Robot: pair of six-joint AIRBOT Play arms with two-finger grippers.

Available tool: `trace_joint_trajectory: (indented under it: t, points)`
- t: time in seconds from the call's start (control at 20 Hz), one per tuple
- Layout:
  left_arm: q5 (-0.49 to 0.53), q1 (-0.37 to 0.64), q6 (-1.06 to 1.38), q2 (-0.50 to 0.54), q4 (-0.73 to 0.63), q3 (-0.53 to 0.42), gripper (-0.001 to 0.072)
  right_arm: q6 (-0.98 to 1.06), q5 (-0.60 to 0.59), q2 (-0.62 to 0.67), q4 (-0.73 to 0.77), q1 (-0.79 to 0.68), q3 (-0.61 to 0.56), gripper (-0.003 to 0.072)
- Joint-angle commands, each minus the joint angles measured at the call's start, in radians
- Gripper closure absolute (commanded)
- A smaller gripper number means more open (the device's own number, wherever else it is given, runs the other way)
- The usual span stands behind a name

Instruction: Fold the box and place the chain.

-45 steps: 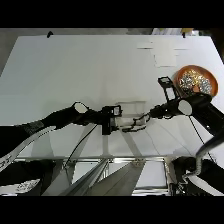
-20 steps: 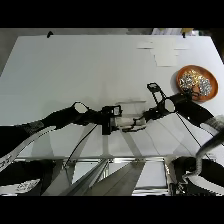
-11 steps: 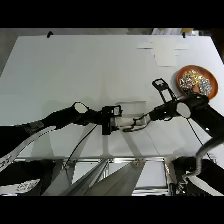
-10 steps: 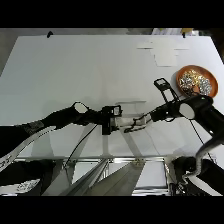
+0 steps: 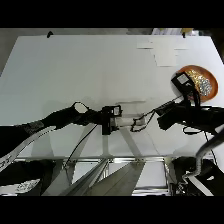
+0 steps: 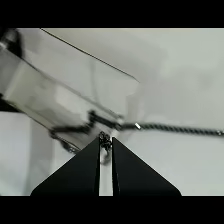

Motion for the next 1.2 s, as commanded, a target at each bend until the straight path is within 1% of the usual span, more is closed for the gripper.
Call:
trace_joint_trajectory:
  t: [0.0,0.2,0.25,0.35,0.75,0.85,0.95,1.05,1.15]
  points:
    - [0.000,0.001,0.000,0.000,0.000,0.000,0.0609,-0.163,-0.103,0.058,0.246,0.000,0.001,0.0667]
    - [0.000,0.001,0.000,0.000,0.000,0.000,0.0609,-0.422,-0.214,0.058,0.523,0.000,0.002,0.0667]
    - [0.000,0.001,0.000,0.000,0.000,0.000,0.0609,-0.470,-0.240,0.058,0.571,0.000,0.001,0.0667]
    - [0.000,0.001,0.000,0.000,0.000,0.000,0.0609,-0.522,-0.296,0.058,0.622,0.000,0.001,0.0667]
    - [0.000,0.001,0.000,0.000,0.000,0.000,0.0609,-0.531,-0.504,0.058,0.629,0.000,0.005,0.0667]
    - [0.000,0.001,0.000,0.000,0.000,0.000,0.0609,-0.530,-0.559,0.058,0.661,0.000,0.010,0.0667]
    - [0.000,0.001,0.000,0.000,0.000,0.000,0.0609,-0.530,-0.569,0.057,0.677,0.000,0.010,0.0667]
    - [0.000,0.001,0.000,0.000,0.000,0.000,0.0609,-0.532,-0.526,0.046,0.659,0.000,0.010,0.0667]
    - [0.000,0.001,0.000,0.000,0.000,0.000,0.0609,-0.533,-0.530,0.021,0.652,0.000,0.010,0.0667]
